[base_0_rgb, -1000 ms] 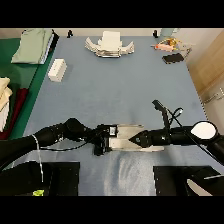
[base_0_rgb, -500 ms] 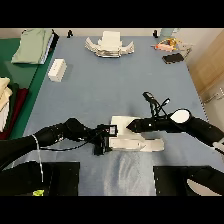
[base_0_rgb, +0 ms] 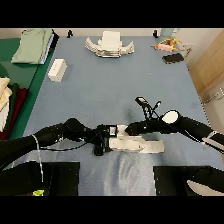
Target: Fold the box.
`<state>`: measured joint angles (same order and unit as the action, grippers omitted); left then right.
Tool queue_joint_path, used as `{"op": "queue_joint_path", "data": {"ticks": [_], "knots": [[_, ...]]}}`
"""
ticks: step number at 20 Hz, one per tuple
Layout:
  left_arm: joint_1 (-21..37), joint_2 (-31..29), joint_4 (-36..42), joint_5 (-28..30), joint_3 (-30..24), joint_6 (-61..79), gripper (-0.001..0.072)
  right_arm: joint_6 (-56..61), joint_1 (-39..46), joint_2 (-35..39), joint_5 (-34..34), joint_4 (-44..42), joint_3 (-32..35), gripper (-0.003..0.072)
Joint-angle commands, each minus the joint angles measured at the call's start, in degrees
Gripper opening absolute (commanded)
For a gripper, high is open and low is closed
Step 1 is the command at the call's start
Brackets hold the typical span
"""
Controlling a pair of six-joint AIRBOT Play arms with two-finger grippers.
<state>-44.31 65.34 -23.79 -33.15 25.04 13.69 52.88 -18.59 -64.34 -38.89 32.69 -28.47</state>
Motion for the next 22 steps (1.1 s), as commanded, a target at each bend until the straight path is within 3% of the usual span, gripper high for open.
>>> {"op": "queue_joint_path", "data": {"ticks": [1,7,12,13,16,18,22], "knots": [[0.0,0.0,0.0,0.1,0.0,0.0,0.0502,-1.0,-0.4,1.3,0.4,0.1,-0.3,0.0004],[0.0,0.0,0.0,0.1,0.0,0.0,0.0502,-0.8,-0.3,12.9,-3.7,6.1,-3.9,0.0005],[0.0,0.0,0.0,0.1,0.0,0.0,0.0502,-0.8,-0.3,28.3,-20.5,15.8,-4.0,0.0011],[0.0,0.0,0.0,0.1,0.0,0.0,0.0502,-0.8,-0.3,30.8,-24.3,18.2,-4.0,0.0094],[0.0,0.0,0.0,0.1,0.0,0.0,0.0502,-0.3,-0.3,36.5,-32.9,29.5,-2.4,0.0453],[0.0,0.0,0.0,0.1,0.0,0.0,0.0502,-3.0,-0.3,38.9,-34.1,33.7,0.2,0.0604],[0.0,0.0,0.0,0.1,0.0,0.0,0.0502,-13.4,-0.3,39.6,-28.3,40.2,6.0,0.0612]]}}
